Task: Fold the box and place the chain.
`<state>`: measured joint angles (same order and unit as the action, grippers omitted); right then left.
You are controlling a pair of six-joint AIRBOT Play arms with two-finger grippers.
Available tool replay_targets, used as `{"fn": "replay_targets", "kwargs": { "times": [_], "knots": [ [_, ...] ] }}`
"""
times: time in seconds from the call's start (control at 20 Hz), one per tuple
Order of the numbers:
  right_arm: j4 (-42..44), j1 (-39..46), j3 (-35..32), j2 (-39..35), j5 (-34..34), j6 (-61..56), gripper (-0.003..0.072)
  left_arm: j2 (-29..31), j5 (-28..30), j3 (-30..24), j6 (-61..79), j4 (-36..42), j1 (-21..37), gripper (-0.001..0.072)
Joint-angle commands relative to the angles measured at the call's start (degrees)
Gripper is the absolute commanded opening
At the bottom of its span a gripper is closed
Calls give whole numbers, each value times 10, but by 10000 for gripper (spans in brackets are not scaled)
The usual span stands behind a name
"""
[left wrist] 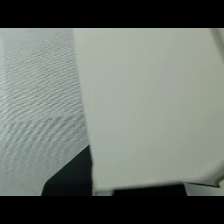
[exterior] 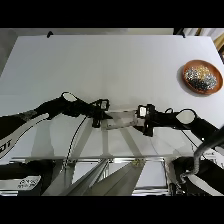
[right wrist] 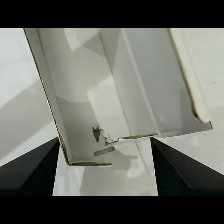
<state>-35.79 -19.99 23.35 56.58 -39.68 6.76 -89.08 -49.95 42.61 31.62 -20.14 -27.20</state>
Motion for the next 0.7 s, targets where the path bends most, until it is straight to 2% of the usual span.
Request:
{"fn": "replay_targets", "kwargs": {
  "times": [0.0,0.25,0.45,0.65],
  "knots": [
    [6,20,21,26,-33,11,617,0,0,0,1,0,0,13],
    [-30,20,21,26,-41,6,617,0,0,0,1,0,0,13],
    [-25,20,21,33,-36,10,617,0,0,0,1,0,0,13],
    [2,20,44,76,-46,13,617,0,0,0,1,0,0,13]
  ]
}}
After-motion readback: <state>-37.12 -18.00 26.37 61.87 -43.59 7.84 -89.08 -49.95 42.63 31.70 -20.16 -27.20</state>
